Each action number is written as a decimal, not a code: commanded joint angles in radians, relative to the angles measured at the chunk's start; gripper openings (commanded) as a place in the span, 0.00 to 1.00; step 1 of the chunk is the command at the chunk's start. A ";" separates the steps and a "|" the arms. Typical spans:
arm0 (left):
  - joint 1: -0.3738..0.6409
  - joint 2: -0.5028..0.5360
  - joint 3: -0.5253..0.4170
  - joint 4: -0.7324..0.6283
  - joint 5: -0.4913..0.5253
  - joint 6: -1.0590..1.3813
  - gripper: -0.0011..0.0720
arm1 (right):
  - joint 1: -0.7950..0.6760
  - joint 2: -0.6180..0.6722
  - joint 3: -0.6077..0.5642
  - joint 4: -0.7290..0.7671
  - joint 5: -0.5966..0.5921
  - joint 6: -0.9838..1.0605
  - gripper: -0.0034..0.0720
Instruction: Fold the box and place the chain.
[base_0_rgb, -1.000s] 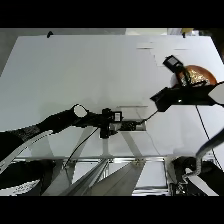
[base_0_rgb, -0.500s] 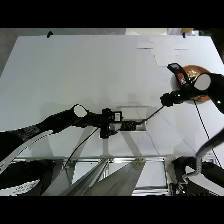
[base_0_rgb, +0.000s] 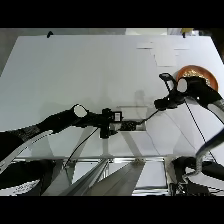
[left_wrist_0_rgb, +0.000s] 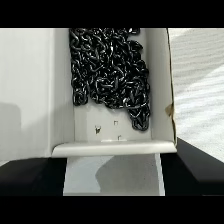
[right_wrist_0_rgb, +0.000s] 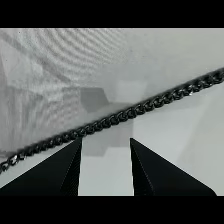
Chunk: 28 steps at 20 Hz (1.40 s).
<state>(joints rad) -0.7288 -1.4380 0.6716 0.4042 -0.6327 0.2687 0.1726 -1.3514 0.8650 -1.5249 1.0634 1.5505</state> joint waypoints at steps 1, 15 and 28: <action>0.000 0.001 0.000 0.000 0.000 0.000 0.20 | 0.034 -0.040 0.001 -0.016 -0.019 0.072 0.50; 0.000 0.001 0.000 0.000 0.000 0.000 0.20 | 0.047 -0.012 -0.026 -0.020 0.026 -0.004 0.06; 0.000 0.001 0.000 0.000 0.000 0.000 0.20 | 0.137 0.391 -0.026 0.412 0.226 -0.253 0.06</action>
<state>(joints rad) -0.7288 -1.4380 0.6716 0.4042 -0.6323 0.2687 0.2611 -1.0359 0.8391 -1.2194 1.2484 1.3396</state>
